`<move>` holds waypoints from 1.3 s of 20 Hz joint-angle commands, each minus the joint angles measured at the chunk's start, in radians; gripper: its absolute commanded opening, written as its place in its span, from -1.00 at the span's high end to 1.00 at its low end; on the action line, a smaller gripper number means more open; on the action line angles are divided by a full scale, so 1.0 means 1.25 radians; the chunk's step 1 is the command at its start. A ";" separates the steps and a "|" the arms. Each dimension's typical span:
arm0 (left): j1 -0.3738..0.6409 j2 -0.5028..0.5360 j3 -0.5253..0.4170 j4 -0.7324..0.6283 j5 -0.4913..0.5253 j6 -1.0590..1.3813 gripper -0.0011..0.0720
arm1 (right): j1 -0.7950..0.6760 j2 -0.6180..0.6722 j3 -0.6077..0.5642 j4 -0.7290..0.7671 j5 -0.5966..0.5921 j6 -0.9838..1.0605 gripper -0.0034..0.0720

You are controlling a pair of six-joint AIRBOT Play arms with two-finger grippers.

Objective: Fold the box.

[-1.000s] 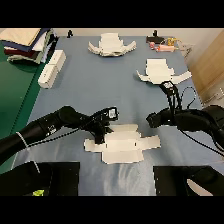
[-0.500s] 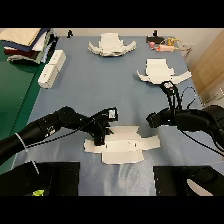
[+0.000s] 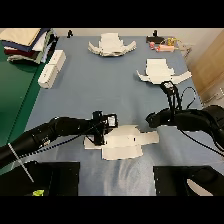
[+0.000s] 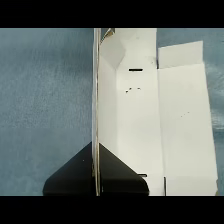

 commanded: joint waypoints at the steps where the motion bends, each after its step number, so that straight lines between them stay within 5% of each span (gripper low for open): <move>1: -0.016 0.004 -0.038 0.006 0.058 -0.006 0.94 | 0.000 -0.001 0.001 0.006 0.000 0.002 -0.32; 11: -0.016 0.011 -0.058 0.003 -0.056 -0.009 0.94 | 0.000 -0.001 0.001 0.006 0.000 0.001 -0.32; 18: -0.016 0.123 -0.051 0.025 0.062 0.034 0.94 | 0.000 -0.001 0.001 0.006 0.000 0.002 -0.32; 26: -0.108 0.129 -0.112 0.030 0.141 0.006 0.94 | 0.000 -0.001 0.001 0.021 0.000 0.002 -0.32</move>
